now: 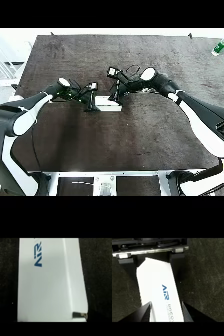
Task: Fold the box and place the chain.
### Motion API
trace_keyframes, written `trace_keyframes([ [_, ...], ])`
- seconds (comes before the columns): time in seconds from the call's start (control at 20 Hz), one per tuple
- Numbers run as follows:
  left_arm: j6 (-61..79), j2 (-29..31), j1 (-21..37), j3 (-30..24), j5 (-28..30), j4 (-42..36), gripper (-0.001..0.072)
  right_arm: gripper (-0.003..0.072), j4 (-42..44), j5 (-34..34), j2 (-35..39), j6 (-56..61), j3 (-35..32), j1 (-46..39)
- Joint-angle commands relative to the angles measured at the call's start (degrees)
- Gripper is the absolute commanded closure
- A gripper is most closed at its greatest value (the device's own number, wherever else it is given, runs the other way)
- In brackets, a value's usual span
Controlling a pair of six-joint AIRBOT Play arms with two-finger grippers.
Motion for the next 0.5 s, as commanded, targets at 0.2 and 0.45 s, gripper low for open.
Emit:
trace_keyframes([
  [0.2, 0.1, 0.0, 0.0, 0.0, -0.1, 0.1, 0.0244, 0.0252, -0.5, -1.0, 0.0, 0.2, -0.3, 1.5],
  [0.45, 0.1, 0.0, 0.0, 0.0, -0.1, 0.1, 0.0244, 0.025, -0.5, -1.9, 0.0, 1.2, -0.3, 1.5],
])
